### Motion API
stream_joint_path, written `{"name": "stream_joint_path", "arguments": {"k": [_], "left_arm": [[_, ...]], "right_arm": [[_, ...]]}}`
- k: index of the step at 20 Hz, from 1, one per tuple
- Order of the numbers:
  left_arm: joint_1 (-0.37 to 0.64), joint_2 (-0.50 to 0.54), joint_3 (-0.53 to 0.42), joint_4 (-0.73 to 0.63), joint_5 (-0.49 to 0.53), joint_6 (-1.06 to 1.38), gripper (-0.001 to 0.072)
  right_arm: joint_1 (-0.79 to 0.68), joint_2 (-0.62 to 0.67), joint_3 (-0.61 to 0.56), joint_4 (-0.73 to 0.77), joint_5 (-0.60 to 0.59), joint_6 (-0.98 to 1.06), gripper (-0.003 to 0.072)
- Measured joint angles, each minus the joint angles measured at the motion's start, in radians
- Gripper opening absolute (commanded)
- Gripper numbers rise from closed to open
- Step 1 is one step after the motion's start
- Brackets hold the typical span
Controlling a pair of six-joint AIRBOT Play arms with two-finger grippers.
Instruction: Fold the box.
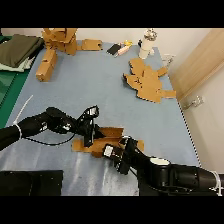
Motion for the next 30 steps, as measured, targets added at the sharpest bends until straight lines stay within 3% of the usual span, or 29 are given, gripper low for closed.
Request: {"name": "stream_joint_path", "arguments": {"k": [5, 14, 17, 20, 24, 30], "left_arm": [[0.000, 0.000, 0.000, 0.000, 0.000, 0.000, 0.0013], [0.000, 0.000, 0.000, 0.000, 0.000, 0.000, 0.0014], [0.000, 0.000, 0.000, 0.000, 0.000, 0.000, 0.0013], [0.000, 0.000, 0.000, 0.000, 0.000, 0.000, 0.0013], [0.000, 0.000, 0.000, 0.000, 0.000, 0.000, 0.0013], [0.000, 0.000, 0.000, 0.000, 0.000, 0.000, 0.0013]], "right_arm": [[-0.115, 0.133, -0.093, 0.018, 0.124, -0.096, 0.0714], [-0.308, 0.164, -0.117, 0.172, 0.216, -0.353, 0.0714], [-0.405, 0.154, -0.118, 0.341, 0.242, -0.579, 0.0714], [-0.539, 0.122, -0.114, 0.641, 0.247, -0.950, 0.0713], [-0.705, 0.014, -0.056, 0.980, 0.161, -1.394, 0.0714], [-0.834, -0.192, 0.063, 1.192, -0.010, -1.686, 0.0712]]}}
